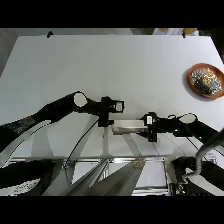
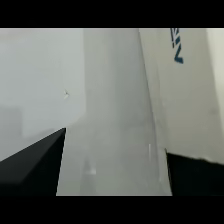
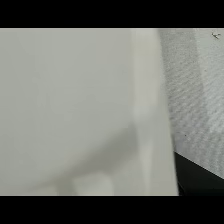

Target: Fold the box and place the chain.

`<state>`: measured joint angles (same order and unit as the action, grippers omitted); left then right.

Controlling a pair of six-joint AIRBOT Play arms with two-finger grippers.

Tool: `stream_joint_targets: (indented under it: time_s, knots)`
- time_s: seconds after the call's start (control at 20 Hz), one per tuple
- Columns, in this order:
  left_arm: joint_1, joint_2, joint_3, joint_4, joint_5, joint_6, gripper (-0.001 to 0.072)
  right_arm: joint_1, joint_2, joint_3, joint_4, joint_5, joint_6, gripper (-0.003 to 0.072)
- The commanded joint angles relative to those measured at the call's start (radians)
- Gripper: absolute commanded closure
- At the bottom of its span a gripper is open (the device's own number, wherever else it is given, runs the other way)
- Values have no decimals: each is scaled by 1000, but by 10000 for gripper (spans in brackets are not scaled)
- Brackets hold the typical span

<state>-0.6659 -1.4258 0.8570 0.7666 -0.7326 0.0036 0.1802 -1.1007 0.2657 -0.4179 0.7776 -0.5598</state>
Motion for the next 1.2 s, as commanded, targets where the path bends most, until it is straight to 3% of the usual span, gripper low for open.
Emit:
stream_joint_targets:
  time_s: [0.0, 0.2, 0.4, 0.5, 0.55, 0.6, 0.75, 0.9, 1.15]
  knots:
    - [1, 29, 1, 124, -12, -144, 15, -1, 0, 0, 3, -4, 2, 368]
    - [0, 138, 1, 337, -25, -353, 15, -1, 0, 0, 3, -4, 2, 368]
    - [-3, 252, 1, 458, -130, -511, 33, -1, 0, 0, 3, -4, 2, 368]
    - [-19, 290, 1, 465, -217, -562, 332, -1, 0, 0, 3, -4, 2, 368]
    - [-39, 302, 1, 461, -269, -566, 552, -1, 0, 0, 3, -4, 2, 368]
    - [-63, 306, 1, 451, -313, -565, 703, -1, 0, 0, 4, -4, 2, 368]
    - [-188, 301, 0, 382, -351, -566, 704, -1, 0, 0, 3, -4, 2, 368]
    - [-296, 266, 0, 298, -223, -566, 704, -1, 0, 0, 3, -4, 2, 368]
    - [-302, 192, 0, 270, 177, -707, 705, -1, 0, 0, 3, -4, 2, 368]
